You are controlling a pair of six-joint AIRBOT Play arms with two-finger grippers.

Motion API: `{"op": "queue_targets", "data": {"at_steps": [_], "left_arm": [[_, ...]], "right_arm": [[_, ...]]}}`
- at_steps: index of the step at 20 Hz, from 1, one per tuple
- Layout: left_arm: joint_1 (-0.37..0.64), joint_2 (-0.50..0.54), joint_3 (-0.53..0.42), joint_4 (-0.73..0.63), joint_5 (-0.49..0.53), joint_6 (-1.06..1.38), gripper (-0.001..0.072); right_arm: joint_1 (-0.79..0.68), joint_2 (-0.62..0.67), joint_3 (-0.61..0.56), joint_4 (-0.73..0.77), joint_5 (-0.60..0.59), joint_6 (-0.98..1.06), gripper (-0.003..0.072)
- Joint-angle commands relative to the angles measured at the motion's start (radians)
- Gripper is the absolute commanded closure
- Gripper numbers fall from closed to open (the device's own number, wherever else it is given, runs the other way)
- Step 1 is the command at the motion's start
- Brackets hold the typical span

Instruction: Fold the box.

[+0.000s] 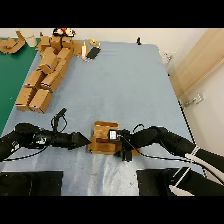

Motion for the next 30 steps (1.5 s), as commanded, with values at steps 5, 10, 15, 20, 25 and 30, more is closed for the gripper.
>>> {"op": "queue_targets", "data": {"at_steps": [5, 10, 15, 20, 25, 30], "left_arm": [[-0.001, 0.0, 0.001, -0.006, 0.048, 0.017, 0.0287], [-0.001, 0.0, 0.002, 0.003, 0.053, 0.01, 0.0278], [-0.037, 0.002, 0.087, 0.285, 0.044, -0.233, 0.0276], [-0.277, 0.002, 0.196, 0.474, 0.198, -0.475, 0.0276], [-0.346, 0.002, 0.217, 0.668, 0.196, -0.71, 0.0276], [-0.442, 0.0, 0.275, 0.793, 0.221, -0.864, 0.0276]], "right_arm": [[0.0, -0.001, -0.001, 0.0, 0.0, 0.0, 0.0149], [0.0, -0.001, -0.001, 0.0, 0.0, 0.0, 0.0149], [0.0, -0.001, -0.001, 0.0, 0.0, 0.0, 0.0149], [0.0, -0.001, -0.001, 0.0, 0.0, 0.0, 0.0149], [0.0, -0.001, -0.001, 0.0, 0.0, 0.0, 0.015], [0.0, -0.001, -0.001, 0.0, 0.0, 0.0, 0.0149]]}}
